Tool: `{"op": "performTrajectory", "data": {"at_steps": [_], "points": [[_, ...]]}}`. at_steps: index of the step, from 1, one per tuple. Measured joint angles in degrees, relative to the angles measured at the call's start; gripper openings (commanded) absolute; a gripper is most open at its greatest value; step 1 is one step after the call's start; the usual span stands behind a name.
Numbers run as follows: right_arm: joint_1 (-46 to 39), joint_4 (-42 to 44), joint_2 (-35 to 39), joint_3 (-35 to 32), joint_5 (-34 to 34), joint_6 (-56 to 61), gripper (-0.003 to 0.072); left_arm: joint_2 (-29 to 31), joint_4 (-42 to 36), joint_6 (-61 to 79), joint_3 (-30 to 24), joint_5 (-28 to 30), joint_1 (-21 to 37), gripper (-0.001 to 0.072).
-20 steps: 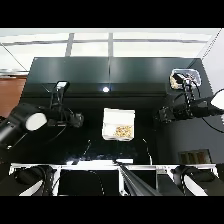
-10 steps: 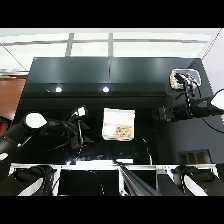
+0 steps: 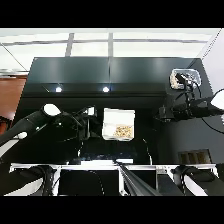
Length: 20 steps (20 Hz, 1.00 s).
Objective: Fold the box and place the chain.
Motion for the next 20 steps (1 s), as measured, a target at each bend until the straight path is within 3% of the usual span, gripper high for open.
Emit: {"op": "performTrajectory", "data": {"at_steps": [7,20], "points": [[0.0,-0.02,0.0,0.0,0.68,0.2,0.0277,-3.98,0.35,1.95,2.43,-0.35,-1.6,0.0715],[0.0,-0.07,0.0,0.0,0.79,0.17,0.0278,-5.07,-0.98,2.73,2.69,-0.07,-3.58,0.0714]]}}
